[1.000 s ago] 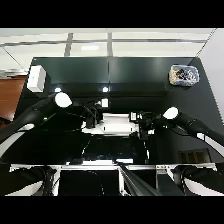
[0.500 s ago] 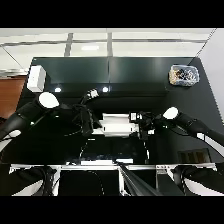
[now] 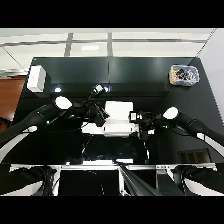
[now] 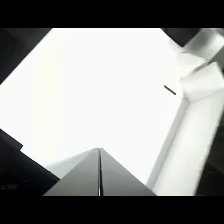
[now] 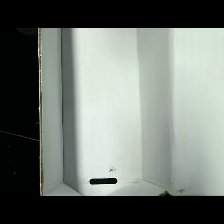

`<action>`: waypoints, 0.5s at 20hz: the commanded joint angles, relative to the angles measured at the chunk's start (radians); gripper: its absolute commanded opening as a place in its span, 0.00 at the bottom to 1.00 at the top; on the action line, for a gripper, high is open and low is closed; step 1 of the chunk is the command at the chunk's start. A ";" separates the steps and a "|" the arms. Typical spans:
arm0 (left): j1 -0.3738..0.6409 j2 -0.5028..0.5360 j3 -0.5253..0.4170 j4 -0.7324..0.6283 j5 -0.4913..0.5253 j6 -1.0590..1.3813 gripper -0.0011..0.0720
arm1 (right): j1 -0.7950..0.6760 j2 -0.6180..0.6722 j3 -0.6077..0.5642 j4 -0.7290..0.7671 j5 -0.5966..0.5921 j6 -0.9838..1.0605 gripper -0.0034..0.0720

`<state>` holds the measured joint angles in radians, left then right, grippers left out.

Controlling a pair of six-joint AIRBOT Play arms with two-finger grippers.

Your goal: Fold the box and place the chain.

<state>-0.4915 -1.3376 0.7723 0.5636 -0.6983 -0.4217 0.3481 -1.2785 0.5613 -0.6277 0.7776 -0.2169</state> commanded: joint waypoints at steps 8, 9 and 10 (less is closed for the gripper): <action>0.014 -0.032 0.053 0.097 -0.084 -0.019 0.06 | 0.001 -0.001 -0.001 0.000 0.000 0.000 0.61; 0.024 -0.001 0.070 0.124 -0.098 -0.024 0.06 | 0.001 -0.001 -0.001 0.000 0.000 0.000 0.61; 0.037 0.042 0.081 0.163 -0.113 -0.028 0.06 | 0.001 -0.001 -0.001 0.000 0.000 0.000 0.61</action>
<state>-0.4744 -1.3560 0.8188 0.6533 -0.7807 -0.4324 0.3489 -1.2785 0.5613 -0.6292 0.7803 -0.2184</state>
